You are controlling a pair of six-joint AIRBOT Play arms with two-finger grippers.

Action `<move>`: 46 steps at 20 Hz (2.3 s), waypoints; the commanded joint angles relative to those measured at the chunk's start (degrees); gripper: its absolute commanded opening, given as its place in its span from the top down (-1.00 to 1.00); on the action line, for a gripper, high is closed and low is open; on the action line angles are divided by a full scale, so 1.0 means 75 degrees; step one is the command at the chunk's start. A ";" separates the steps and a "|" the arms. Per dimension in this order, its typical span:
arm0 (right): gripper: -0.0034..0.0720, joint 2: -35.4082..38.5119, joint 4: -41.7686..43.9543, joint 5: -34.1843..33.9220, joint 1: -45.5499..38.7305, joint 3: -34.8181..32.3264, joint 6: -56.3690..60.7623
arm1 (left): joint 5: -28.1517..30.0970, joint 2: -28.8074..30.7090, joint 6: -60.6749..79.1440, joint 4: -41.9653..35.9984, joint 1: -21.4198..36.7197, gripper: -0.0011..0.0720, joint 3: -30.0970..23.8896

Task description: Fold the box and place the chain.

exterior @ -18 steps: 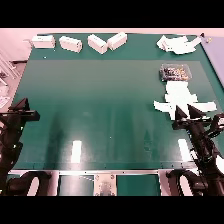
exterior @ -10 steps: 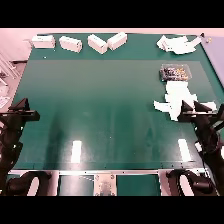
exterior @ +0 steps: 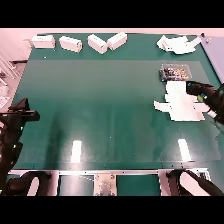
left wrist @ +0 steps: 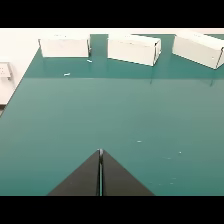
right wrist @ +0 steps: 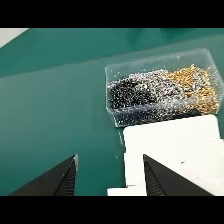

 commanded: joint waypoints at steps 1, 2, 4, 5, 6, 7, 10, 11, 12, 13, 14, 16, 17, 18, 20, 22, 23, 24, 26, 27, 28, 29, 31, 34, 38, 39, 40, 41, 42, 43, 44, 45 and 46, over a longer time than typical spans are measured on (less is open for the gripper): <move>-0.34 -0.1833 -0.3042 0.2614 -0.1311 0.1973 0.2783 | 0.0000 0.0006 0.0003 0.0000 0.0003 0.91 -0.0003; -0.34 -0.2200 -0.3590 0.3340 -0.1737 0.2562 0.3223 | 0.0003 0.0006 0.0003 -0.0003 0.0003 0.91 -0.0003; -0.34 -0.2862 -0.4316 0.4975 -0.2632 0.3803 0.3861 | 0.0003 0.0006 0.0003 0.0000 0.0003 0.91 -0.0003; -0.34 -0.3171 -0.4558 0.5657 -0.3063 0.4430 0.4025 | 0.0000 0.0006 0.0003 0.0000 0.0003 0.91 -0.0003; -0.34 -0.3512 -0.4704 0.6312 -0.3503 0.5100 0.4182 | 0.0003 0.0006 0.0003 0.0000 0.0003 0.91 -0.0003; -0.34 -0.3844 -0.4794 0.6895 -0.3926 0.5759 0.4304 | 0.0003 0.0006 0.0003 0.0000 0.0003 0.91 -0.0003; -0.34 -0.4788 -0.4948 0.8434 -0.4817 0.7431 0.4348 | 0.0003 0.0006 0.0003 0.0000 0.0003 0.91 -0.0003; -0.34 -0.5103 -0.4931 0.8786 -0.4969 0.7857 0.4281 | 0.0003 0.0006 0.0003 0.0000 0.0003 0.91 -0.0003; -0.34 -0.5371 -0.4943 0.8804 -0.5039 0.8174 0.4287 | 0.0003 0.0006 0.0003 0.0000 0.0003 0.91 -0.0003; -0.34 -0.5636 -0.4945 0.8813 -0.5082 0.8413 0.4281 | 0.0000 0.0006 0.0003 0.0000 0.0003 0.91 -0.0003; -0.34 -0.5878 -0.4963 0.8839 -0.5091 0.8571 0.4255 | 0.0006 0.0006 0.0003 0.0000 0.0003 0.91 -0.0003; -0.34 -0.6443 -0.4951 0.9206 -0.5010 0.8856 0.4144 | -0.0003 0.0006 0.0003 0.0000 0.0003 0.91 -0.0003; -0.34 -0.6781 -0.4963 0.9483 -0.4954 0.9055 0.4150 | 0.0000 0.0006 0.0003 0.0000 0.0003 0.91 -0.0003; -0.34 -0.7090 -0.5013 0.9690 -0.4931 0.9276 0.4269 | 0.0003 0.0006 0.0003 0.0000 0.0003 0.91 -0.0003; -0.34 -0.7609 -0.5088 0.9871 -0.4931 0.9699 0.4453 | 0.0003 0.0006 0.0003 0.0000 0.0003 0.91 -0.0003; -0.34 -0.7886 -0.5555 0.9862 -0.4931 1.0008 0.4488 | 0.0000 0.0006 0.0003 0.0000 0.0003 0.91 -0.0003; -0.34 -0.7959 -0.5639 0.9856 -0.4931 1.0095 0.4456 | 0.0003 0.0006 0.0003 0.0000 0.0003 0.91 -0.0003; -0.34 -0.8029 -0.5633 0.9818 -0.4931 1.0188 0.4398 | 0.0003 0.0006 0.0003 0.0000 0.0003 0.91 -0.0003; -0.34 -0.8067 -0.5627 0.9611 -0.4928 1.0299 0.4188 | 0.0000 0.0006 0.0003 0.0000 0.0003 0.91 -0.0003; -0.34 -0.8067 -0.5622 0.9483 -0.4919 1.0314 0.4054 | 0.0003 0.0006 0.0003 0.0000 0.0003 0.91 -0.0003; -0.34 -0.8067 -0.5625 0.9381 -0.4890 1.0314 0.3984 | 0.0003 0.0006 0.0003 0.0000 0.0003 0.91 -0.0003; -0.34 -0.8067 -0.5627 0.9296 -0.4858 1.0314 0.3908 | 0.0000 0.0006 0.0003 0.0000 0.0003 0.91 -0.0003; -0.34 -0.8075 -0.5630 0.9221 -0.4759 1.0314 0.3853 | 0.0003 0.0006 0.0003 0.0000 0.0003 0.91 -0.0003; -0.34 -0.8233 -0.5668 0.9215 -0.4447 1.0314 0.3844 | 0.0003 0.0006 0.0003 0.0000 0.0003 0.91 0.0000; -0.34 -0.8463 -0.5881 0.8754 -0.4057 1.0311 0.3797 | 0.0003 0.0006 0.0003 0.0000 0.0003 0.91 0.0000; -0.34 -0.8472 -0.5884 0.8588 -0.4001 1.0311 0.3797 | 0.0000 0.0006 0.0003 0.0000 0.0003 0.91 0.0000; -0.34 -0.8472 -0.5884 0.8434 -0.3978 1.0314 0.3756 | 0.0000 0.0006 0.0003 0.0000 0.0003 0.91 0.0000; -0.34 -0.8472 -0.5884 0.8230 -0.3975 1.0331 0.3742 | 0.0003 0.0006 0.0003 -0.0003 0.0003 0.91 0.0000; -0.34 -0.8472 -0.5881 0.8064 -0.3975 1.0343 0.3742 | 0.0003 0.0006 0.0003 0.0000 0.0003 0.91 0.0000; -0.34 -0.8475 -0.5890 0.7968 -0.3978 1.0343 0.3730 | 0.0003 0.0006 0.0003 0.0000 0.0003 0.91 0.0000; -0.34 -0.8475 -0.5890 0.7965 -0.3998 1.0372 0.3687 | 0.0000 0.0006 0.0003 0.0000 0.0003 0.91 0.0000; -0.34 -0.8475 -0.5890 0.7962 -0.4019 1.0413 0.3681 | 0.0003 0.0006 0.0003 0.0000 0.0003 0.91 0.0000; -0.34 -0.8475 -0.5893 0.7965 -0.4028 1.0474 0.3681 | 0.0003 0.0006 0.0003 0.0000 0.0003 0.91 0.0000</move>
